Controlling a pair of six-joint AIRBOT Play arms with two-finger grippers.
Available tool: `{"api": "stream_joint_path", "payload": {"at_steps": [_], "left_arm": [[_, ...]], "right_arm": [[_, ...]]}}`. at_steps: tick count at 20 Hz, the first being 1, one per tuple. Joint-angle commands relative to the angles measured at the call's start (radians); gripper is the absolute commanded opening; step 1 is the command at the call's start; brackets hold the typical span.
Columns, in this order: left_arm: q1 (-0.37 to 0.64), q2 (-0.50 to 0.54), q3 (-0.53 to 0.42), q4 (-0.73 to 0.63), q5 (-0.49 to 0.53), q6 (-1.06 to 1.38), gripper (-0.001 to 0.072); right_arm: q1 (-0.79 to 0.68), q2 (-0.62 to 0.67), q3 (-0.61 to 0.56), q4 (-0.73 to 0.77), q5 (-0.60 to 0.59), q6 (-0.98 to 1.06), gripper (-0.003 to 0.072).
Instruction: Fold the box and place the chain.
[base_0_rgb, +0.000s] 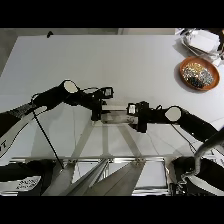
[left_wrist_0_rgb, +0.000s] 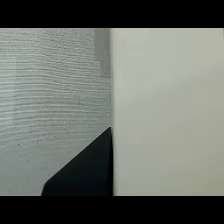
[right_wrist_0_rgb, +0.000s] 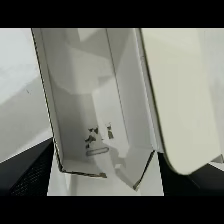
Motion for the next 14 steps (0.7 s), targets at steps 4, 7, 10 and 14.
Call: {"api": "stream_joint_path", "payload": {"at_steps": [4, 7, 10, 14], "left_arm": [[0.0, 0.0, 0.0, -0.004, 0.001, -0.001, 0.0014], [0.0, 0.0, 0.0, -0.004, 0.001, -0.001, 0.0014], [0.0, 0.0, 0.0, -0.004, 0.001, -0.001, 0.0014], [0.0, 0.0, 0.0, -0.004, 0.001, -0.001, 0.0014]], "right_arm": [[-0.055, -0.011, 0.001, 0.069, 0.039, -0.127, 0.0674], [-0.055, -0.053, 0.001, 0.109, 0.058, -0.198, 0.0674], [-0.055, -0.106, 0.001, 0.122, 0.068, -0.201, 0.0668], [-0.055, -0.131, 0.001, 0.136, 0.068, -0.257, 0.0659]]}}
